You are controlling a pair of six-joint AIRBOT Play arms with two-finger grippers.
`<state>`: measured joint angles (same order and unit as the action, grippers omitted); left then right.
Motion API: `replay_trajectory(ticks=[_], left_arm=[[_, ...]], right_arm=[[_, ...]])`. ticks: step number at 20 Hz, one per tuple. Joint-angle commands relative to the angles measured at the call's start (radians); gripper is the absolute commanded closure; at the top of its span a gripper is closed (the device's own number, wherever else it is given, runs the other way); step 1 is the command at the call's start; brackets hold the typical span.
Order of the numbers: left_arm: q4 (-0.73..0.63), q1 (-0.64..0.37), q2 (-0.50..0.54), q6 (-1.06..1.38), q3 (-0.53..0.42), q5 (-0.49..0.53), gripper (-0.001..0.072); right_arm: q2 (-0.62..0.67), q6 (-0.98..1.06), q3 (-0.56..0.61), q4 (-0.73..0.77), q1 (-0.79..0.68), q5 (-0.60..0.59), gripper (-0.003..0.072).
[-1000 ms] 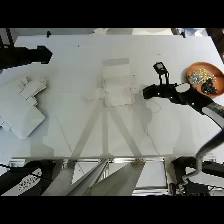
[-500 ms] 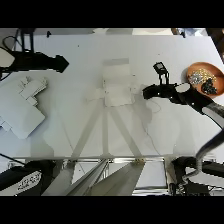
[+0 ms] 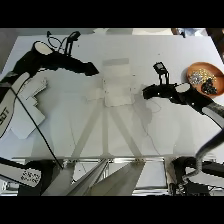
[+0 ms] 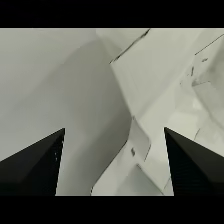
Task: Fold the box and place the chain.
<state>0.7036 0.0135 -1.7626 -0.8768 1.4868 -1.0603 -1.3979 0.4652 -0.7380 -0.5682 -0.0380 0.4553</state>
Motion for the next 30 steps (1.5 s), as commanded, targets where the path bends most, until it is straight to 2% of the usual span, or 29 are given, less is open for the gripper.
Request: replay_trajectory(ticks=[1, 7, 12, 14, 15, 17, 19, 21, 23, 24, 30], left_arm=[[-0.064, 0.044, -0.134, 0.076, 0.103, -0.033, 0.0003], [-0.064, 0.099, -0.169, 0.117, 0.116, 0.026, 0.0005], [-0.060, 0.129, -0.173, 0.175, 0.116, 0.009, 0.0019], [-0.056, 0.140, -0.173, 0.214, 0.116, 0.009, 0.0176], [-0.045, 0.145, -0.173, 0.227, 0.116, 0.008, 0.0214], [0.031, 0.156, -0.173, 0.226, 0.116, 0.005, 0.0232], [0.108, 0.162, -0.173, 0.226, 0.116, -0.007, 0.0383], [0.129, 0.162, -0.173, 0.232, 0.116, -0.020, 0.0458], [0.127, 0.161, -0.173, 0.249, 0.116, -0.021, 0.0654], [0.127, 0.161, -0.173, 0.250, 0.116, -0.021, 0.0695], [0.116, 0.161, -0.172, 0.252, 0.116, -0.023, 0.0696]], right_arm=[[0.000, 0.000, 0.000, 0.000, 0.000, 0.000, 0.0672], [0.000, 0.000, 0.000, 0.000, 0.000, 0.000, 0.0672], [0.000, 0.000, 0.000, 0.000, 0.000, 0.000, 0.0672], [0.000, 0.000, 0.000, 0.000, 0.000, 0.000, 0.0672], [0.000, 0.000, 0.000, 0.000, 0.000, 0.000, 0.0672], [0.000, 0.000, 0.000, 0.000, 0.000, 0.000, 0.0672], [0.000, 0.000, 0.000, 0.000, 0.000, 0.000, 0.0672], [0.000, 0.000, 0.000, 0.000, 0.000, 0.000, 0.0672], [0.000, 0.000, 0.000, 0.000, 0.000, 0.000, 0.0672], [0.000, 0.000, 0.000, 0.000, 0.000, 0.000, 0.0672], [0.000, 0.000, 0.000, 0.000, 0.000, 0.000, 0.0672]])
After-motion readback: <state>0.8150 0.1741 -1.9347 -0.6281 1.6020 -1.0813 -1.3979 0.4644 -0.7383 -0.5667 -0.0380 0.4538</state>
